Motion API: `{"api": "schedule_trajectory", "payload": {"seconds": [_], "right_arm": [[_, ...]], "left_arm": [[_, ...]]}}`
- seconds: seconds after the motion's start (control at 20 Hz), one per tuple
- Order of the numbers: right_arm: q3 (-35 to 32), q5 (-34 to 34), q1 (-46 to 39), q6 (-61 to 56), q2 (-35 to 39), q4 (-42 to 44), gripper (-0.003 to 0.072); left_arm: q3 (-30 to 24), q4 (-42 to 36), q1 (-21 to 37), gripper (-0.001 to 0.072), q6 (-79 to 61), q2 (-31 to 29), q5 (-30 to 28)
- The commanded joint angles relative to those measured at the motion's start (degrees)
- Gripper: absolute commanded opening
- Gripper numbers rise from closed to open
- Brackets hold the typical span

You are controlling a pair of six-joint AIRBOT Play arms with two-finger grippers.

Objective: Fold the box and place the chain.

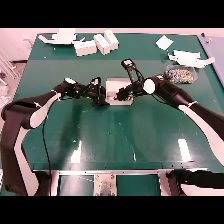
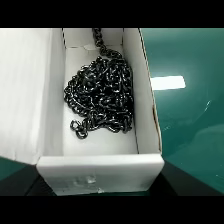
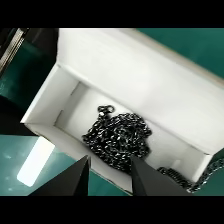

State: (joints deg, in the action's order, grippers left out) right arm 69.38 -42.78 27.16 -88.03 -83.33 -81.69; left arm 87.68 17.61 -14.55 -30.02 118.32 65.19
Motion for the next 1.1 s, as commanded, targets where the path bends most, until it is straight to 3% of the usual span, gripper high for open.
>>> {"api": "schedule_trajectory", "payload": {"seconds": [0.0, 0.25, 0.45, 0.7, 1.05], "right_arm": [[0.55, -0.35, -1.53, 0.00, 0.33, -0.63, 0.0313], [0.50, -6.82, -10.45, -6.03, 3.93, -3.06, 0.0312], [-1.64, -6.62, -20.98, -9.22, 4.09, -3.19, 0.0312], [-7.41, 7.93, -32.81, -18.05, 2.84, -3.13, 0.0287], [-7.32, 25.03, -34.51, -20.22, -5.31, -1.36, 0.0277]], "left_arm": [[0.04, 0.02, 0.00, 0.0509, 0.00, -0.04, -0.02], [0.04, 0.02, 0.00, 0.0509, 0.00, -0.04, -0.07], [0.04, 0.02, 0.00, 0.0509, 0.00, -0.04, -0.07], [0.04, 0.02, 0.00, 0.0509, 0.00, -0.04, -0.02], [0.04, 0.00, 0.00, 0.0509, 0.00, -0.04, 0.04]]}}
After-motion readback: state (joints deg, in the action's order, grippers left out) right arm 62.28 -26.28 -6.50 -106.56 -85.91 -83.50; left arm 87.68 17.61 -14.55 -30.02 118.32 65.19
